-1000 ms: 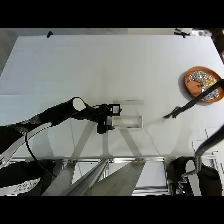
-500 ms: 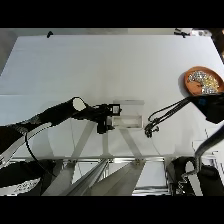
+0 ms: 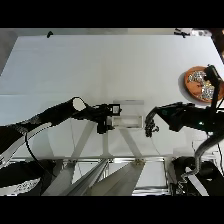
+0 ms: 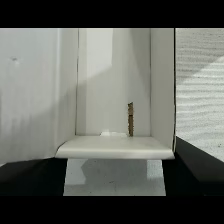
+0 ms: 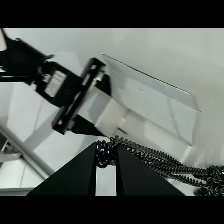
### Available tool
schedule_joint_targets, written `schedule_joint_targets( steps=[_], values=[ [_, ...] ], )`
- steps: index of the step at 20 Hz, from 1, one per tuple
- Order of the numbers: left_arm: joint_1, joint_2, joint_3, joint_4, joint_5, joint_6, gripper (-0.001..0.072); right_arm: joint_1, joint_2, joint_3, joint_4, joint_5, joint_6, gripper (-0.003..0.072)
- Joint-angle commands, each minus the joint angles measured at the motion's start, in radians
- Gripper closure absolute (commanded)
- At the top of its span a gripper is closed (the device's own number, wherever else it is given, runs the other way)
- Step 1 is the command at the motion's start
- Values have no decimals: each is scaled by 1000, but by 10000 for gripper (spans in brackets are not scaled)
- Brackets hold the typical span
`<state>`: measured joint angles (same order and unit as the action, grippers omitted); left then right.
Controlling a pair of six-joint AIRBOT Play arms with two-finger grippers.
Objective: Fold the box and place the chain.
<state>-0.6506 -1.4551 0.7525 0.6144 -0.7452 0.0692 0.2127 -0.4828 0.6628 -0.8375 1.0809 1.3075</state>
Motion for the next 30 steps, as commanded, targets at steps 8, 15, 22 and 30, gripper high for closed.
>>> schedule_joint_targets(
  steps=[8,15,22,30],
  values=[
    [1,0,1,0,0,0,696,429,-368,-16,-158,-365,197,679],
    [1,0,1,0,0,0,696,449,-485,-16,-192,-396,271,678],
    [1,0,1,0,0,0,696,449,-597,-16,-211,-410,288,487],
    [1,0,1,0,0,0,696,389,-394,-11,-301,-278,296,412]
  ],
)
